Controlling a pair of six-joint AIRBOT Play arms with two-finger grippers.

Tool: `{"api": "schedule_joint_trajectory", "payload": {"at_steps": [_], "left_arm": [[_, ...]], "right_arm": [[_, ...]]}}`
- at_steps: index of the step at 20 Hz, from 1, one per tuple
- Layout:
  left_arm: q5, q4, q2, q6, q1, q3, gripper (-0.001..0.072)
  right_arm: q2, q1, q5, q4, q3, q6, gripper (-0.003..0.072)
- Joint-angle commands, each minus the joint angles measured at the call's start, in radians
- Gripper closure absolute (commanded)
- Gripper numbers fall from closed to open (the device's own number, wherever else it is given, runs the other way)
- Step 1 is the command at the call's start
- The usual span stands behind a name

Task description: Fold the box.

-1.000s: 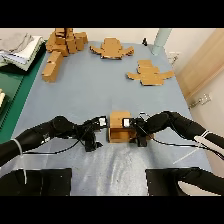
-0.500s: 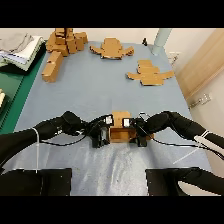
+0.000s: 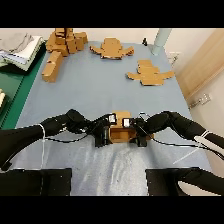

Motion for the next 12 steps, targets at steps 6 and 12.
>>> {"api": "schedule_joint_trajectory", "payload": {"at_steps": [6, 12], "left_arm": [[0.074, 0.147, -0.005, -0.174, -0.033, 0.005, 0.0012], [0.095, 0.139, -0.005, -0.174, -0.052, 0.006, 0.0013]], "right_arm": [[0.001, 0.0, 0.0, 0.0, 0.0, 0.0, 0.0165], [0.001, 0.0, 0.0, 0.0, 0.0, 0.0, 0.0164]]}}
